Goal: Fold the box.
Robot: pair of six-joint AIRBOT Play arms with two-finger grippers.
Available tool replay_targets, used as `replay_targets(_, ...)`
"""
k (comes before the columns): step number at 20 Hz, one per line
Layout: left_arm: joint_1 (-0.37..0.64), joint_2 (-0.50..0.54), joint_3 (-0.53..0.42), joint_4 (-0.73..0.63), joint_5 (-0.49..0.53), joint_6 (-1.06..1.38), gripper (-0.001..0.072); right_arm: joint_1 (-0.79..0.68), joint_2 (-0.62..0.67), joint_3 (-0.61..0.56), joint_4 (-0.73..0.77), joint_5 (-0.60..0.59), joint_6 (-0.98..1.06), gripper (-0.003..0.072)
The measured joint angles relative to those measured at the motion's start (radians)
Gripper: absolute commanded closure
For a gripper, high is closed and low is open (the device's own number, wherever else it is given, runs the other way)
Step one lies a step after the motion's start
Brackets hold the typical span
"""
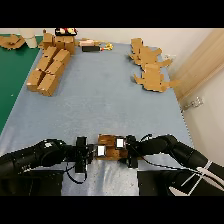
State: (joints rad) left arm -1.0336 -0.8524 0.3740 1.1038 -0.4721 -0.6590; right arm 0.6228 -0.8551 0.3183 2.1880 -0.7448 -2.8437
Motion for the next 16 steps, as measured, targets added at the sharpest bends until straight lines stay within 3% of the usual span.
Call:
replay_targets(5,0.000,-0.040,0.012,0.021,0.069,-0.019,0.0439,0.000,0.000,0.000,0.000,0.000,0.000,0.0150)
replay_targets(6,0.000,-0.045,0.017,0.023,0.080,-0.019,0.0473,0.000,0.000,0.000,0.000,0.000,0.000,0.0150)
replay_targets(7,0.000,-0.047,0.023,0.023,0.085,-0.019,0.0607,0.000,0.000,0.000,0.000,0.000,0.000,0.0150)
replay_targets(8,0.000,-0.050,0.026,0.026,0.089,-0.018,0.0628,0.000,0.000,0.000,0.000,0.000,0.000,0.0151)
replay_targets(16,0.000,-0.055,0.035,0.019,0.114,-0.014,0.0628,0.000,0.000,0.000,0.000,0.000,0.000,0.0151)
